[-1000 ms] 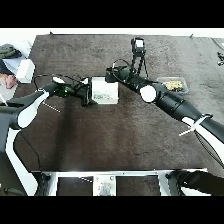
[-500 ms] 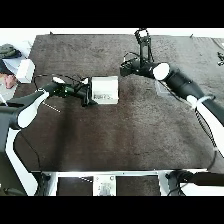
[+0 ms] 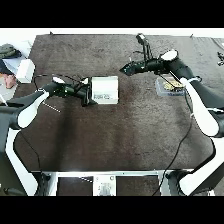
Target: Fold the box and place the chain.
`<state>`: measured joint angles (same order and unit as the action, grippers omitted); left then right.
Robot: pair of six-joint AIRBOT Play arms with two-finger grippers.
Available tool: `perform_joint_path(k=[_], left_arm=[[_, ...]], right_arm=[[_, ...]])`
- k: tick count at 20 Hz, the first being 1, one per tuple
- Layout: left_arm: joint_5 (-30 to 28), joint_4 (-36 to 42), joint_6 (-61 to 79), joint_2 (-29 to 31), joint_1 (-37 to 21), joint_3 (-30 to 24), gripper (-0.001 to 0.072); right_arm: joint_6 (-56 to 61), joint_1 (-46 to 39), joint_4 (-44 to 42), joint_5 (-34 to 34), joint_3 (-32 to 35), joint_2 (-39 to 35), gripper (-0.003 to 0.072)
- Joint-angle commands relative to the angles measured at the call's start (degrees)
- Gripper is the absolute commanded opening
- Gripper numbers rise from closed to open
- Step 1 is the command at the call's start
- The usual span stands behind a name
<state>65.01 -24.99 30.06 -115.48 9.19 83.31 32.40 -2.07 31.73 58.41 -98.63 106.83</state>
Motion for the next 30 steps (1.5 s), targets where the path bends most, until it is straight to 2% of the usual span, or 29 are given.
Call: perform_joint_path(k=[1, 5, 12, 19, 20, 21, 30], left_arm=[[0.0, 0.0, 0.0, 0.0, 0.0, 0.0, 0.0236], [0.0, 0.0, 0.0, 0.0, 0.0, 0.0, 0.0236], [0.0, 0.0, 0.0, 0.0, 0.0, 0.0, 0.0236], [0.0, 0.0, 0.0, 0.0, 0.0, 0.0, 0.0236], [0.0, 0.0, 0.0, 0.0, 0.0, 0.0, 0.0236], [0.0, 0.0, 0.0, 0.0, 0.0, 0.0, 0.0236], [0.0, 0.0, 0.0, 0.0, 0.0, 0.0, 0.0236]], right_arm=[[-3.1, -0.8, -3.7, 11.1, -5.4, 6.3, 0.0221], [-5.7, 0.7, -3.0, 13.5, -5.8, 7.8, 0.0234], [-10.6, 2.6, -2.3, 22.9, -5.8, 7.7, 0.0235], [-15.7, 7.4, 4.4, 20.4, -5.8, 7.6, 0.0237], [-16.3, 7.6, 4.5, 19.3, -5.8, 7.5, 0.0291], [-16.4, 7.7, 4.5, 18.1, -5.8, 7.2, 0.0305], [-21.9, 10.2, 9.7, 16.5, -5.9, 7.0, 0.0306]])
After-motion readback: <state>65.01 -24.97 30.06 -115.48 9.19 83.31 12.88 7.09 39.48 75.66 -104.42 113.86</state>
